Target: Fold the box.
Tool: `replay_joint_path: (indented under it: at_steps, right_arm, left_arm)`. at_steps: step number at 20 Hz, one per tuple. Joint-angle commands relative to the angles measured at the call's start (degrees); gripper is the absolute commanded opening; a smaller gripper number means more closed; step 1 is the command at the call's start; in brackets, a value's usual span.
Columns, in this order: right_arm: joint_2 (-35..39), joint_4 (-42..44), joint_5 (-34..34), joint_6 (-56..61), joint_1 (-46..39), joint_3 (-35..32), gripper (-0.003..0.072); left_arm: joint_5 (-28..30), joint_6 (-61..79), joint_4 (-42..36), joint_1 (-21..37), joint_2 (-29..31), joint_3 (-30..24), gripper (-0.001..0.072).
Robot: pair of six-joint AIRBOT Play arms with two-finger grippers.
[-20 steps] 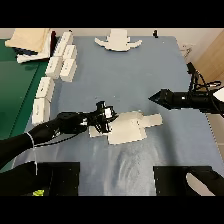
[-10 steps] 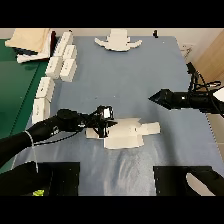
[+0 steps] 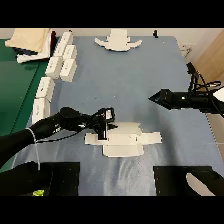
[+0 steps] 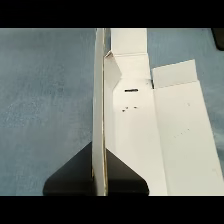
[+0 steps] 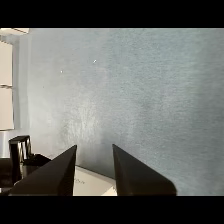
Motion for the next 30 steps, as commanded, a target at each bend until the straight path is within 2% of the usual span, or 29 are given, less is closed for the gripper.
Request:
replay_joint_path:
  at_steps: [1,6,12,16,23,24,25,28,29,30]
  right_arm:
    - [-0.04,-0.13,0.02,-0.02,0.07,0.04,0.0350]
    - [-0.04,-0.13,0.00,-0.04,0.07,0.04,0.0350]
    - [-0.04,-0.13,0.07,-0.07,0.07,0.04,0.0350]
    - [-0.04,-0.13,0.09,-0.52,0.07,0.04,0.0350]
    - [-0.04,-0.13,0.13,-0.66,0.07,0.04,0.0350]
    - [-0.04,-0.13,0.33,-0.68,0.07,0.04,0.0340]
    - [-0.04,-0.17,0.68,-0.70,0.07,0.04,0.0276]
    - [-0.04,-0.17,1.49,-1.11,0.07,0.04,0.0268]
    - [-0.04,-0.15,2.25,-1.09,0.07,0.04,0.0236]
    - [-0.04,-0.20,3.37,-1.09,0.07,0.04,0.0075]
  left_arm:
    - [-1.09,-0.28,1.57,-0.17,-0.44,0.15,0.0011]
    - [-1.22,-3.76,5.86,-1.42,-0.44,0.04,0.0011]
    - [-1.36,-5.18,6.43,-4.66,-0.44,-0.94,0.0011]
    - [-0.79,-5.18,6.38,-4.70,-0.44,-2.95,0.0011]
    - [0.15,-7.78,6.16,-4.66,-0.42,-3.04,0.0012]
    - [0.15,-7.98,6.16,-4.66,-0.42,-3.04,0.0013]
    - [0.11,-8.52,6.19,-4.66,-0.42,-3.04,0.0013]
    - [0.11,-9.64,6.19,-4.66,-0.42,-3.04,0.0013]
    - [0.15,-9.64,6.19,-4.66,-0.42,-3.04,0.0014]
    - [0.13,-9.64,6.19,-4.66,-0.42,-3.04,0.0014]
